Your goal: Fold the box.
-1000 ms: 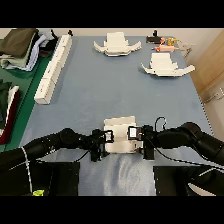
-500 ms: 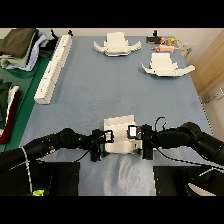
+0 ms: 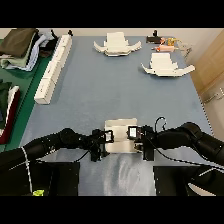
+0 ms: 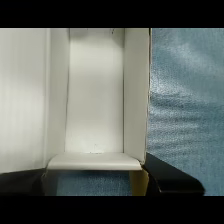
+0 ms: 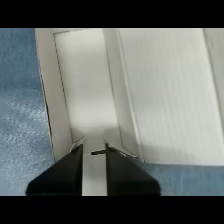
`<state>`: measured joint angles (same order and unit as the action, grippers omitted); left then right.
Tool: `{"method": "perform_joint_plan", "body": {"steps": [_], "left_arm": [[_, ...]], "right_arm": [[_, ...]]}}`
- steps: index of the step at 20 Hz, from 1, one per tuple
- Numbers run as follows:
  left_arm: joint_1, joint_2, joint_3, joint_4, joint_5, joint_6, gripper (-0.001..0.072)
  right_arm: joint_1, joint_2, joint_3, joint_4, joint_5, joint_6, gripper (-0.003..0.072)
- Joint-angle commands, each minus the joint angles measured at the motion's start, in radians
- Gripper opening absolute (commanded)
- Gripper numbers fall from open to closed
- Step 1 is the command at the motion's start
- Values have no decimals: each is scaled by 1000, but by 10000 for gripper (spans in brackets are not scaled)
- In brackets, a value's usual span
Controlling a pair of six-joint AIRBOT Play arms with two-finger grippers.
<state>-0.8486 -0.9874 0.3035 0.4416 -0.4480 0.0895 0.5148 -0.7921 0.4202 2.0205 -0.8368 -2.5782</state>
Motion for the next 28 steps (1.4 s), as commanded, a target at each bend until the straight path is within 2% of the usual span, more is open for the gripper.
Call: {"method": "perform_joint_plan", "body": {"steps": [1, 2, 6, 11, 13, 16, 18, 21, 23, 26, 28], "left_arm": [[0, 0, 1, 0, 0, -2, 442], [0, 0, 1, 0, 0, -2, 442], [0, 0, 1, 0, 0, -2, 442], [0, 0, 1, 0, 0, -2, 442], [0, 0, 1, 0, 0, -2, 442], [0, 0, 1, 0, 0, -2, 442], [0, 0, 1, 0, 0, -2, 442], [0, 0, 1, 0, 0, -1, 442], [0, 0, 1, 0, 0, -2, 442], [0, 0, 1, 0, 0, -2, 442], [0, 0, 1, 0, 0, -2, 442]], "right_arm": [[0, 1, 0, -47, -42, 98, 81], [0, 2, 0, -81, -44, 153, 1], [0, 2, 60, -323, -95, 468, 1], [-39, 2, 198, -717, -313, 1053, 1], [-76, 2, 206, -777, -404, 1206, 1], [-151, -12, 198, -728, -503, 1309, 1], [-190, -29, 165, -658, -506, 1342, 1], [-203, -69, 95, -499, -451, 1339, 2], [-201, -86, 53, -372, -364, 1288, 1], [-201, -85, 46, -184, -260, 1161, 1], [-201, -85, 53, -117, -240, 1113, 1]]}}
